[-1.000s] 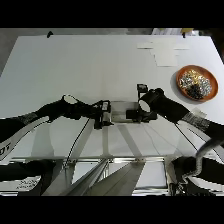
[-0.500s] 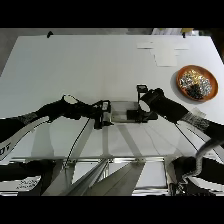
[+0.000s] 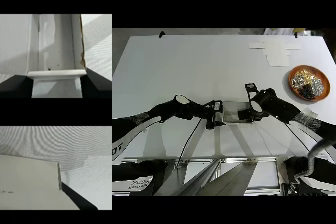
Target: Fold the box and place the chain.
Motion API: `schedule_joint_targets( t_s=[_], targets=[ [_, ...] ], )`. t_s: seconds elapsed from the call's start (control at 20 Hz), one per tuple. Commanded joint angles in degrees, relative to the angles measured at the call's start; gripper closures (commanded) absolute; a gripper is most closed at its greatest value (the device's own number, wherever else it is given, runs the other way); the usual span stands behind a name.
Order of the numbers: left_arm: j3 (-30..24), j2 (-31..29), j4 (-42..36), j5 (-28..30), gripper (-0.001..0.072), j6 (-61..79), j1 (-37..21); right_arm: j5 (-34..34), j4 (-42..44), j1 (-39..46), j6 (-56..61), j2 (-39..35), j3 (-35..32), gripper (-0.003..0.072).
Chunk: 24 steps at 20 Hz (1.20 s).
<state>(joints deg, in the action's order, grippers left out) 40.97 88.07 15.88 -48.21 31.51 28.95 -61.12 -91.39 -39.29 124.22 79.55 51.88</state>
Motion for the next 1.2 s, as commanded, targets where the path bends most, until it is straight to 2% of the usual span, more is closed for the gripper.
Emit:
schedule_joint_targets(
  t_s=[0.0,0.15,0.4,0.6,0.65,0.7,0.8,0.9,1.05,1.1,1.15],
  targets=[
    [0.0,0.0,0.0,0.0,0.0680,0.0,0.0,0.7,0.4,0.0,-0.4,0.6,0.0,0.0506],
    [0.0,0.0,0.0,0.0,0.0680,0.0,0.0,0.2,0.6,0.0,-0.2,1.5,0.0,0.0526],
    [0.0,0.0,0.0,0.0,0.0680,0.0,0.0,-1.2,0.6,0.0,-0.2,1.9,0.0,0.0671],
    [0.0,0.0,0.0,0.0,0.0680,0.0,0.0,-1.9,1.7,0.0,-0.2,2.8,0.0,0.0663],
    [0.0,0.0,0.0,0.0,0.0680,0.0,0.0,-1.8,1.7,0.0,-0.2,2.8,0.0,0.0579],
    [0.0,0.0,0.0,0.0,0.0680,0.0,0.0,-1.9,1.7,0.0,-0.2,2.8,0.0,0.0561],
    [0.0,0.0,0.0,0.0,0.0680,0.0,0.0,-2.2,1.9,0.0,-0.2,2.8,0.0,0.0578],
    [0.0,0.0,0.0,0.0,0.0680,0.0,0.0,-2.4,1.9,0.0,-0.2,2.7,0.0,0.0672],
    [0.0,0.0,0.0,0.0,0.0680,0.0,0.0,-2.8,1.8,0.0,-0.2,2.6,0.0,0.0670],
    [0.0,0.0,0.0,0.0,0.0680,0.0,0.0,-2.7,1.8,0.0,-0.2,2.3,0.0,0.0637],
    [0.0,0.0,0.0,0.0,0.0680,0.0,0.0,-2.6,1.6,0.0,-0.3,2.0,0.0,0.0512]
  ],
)
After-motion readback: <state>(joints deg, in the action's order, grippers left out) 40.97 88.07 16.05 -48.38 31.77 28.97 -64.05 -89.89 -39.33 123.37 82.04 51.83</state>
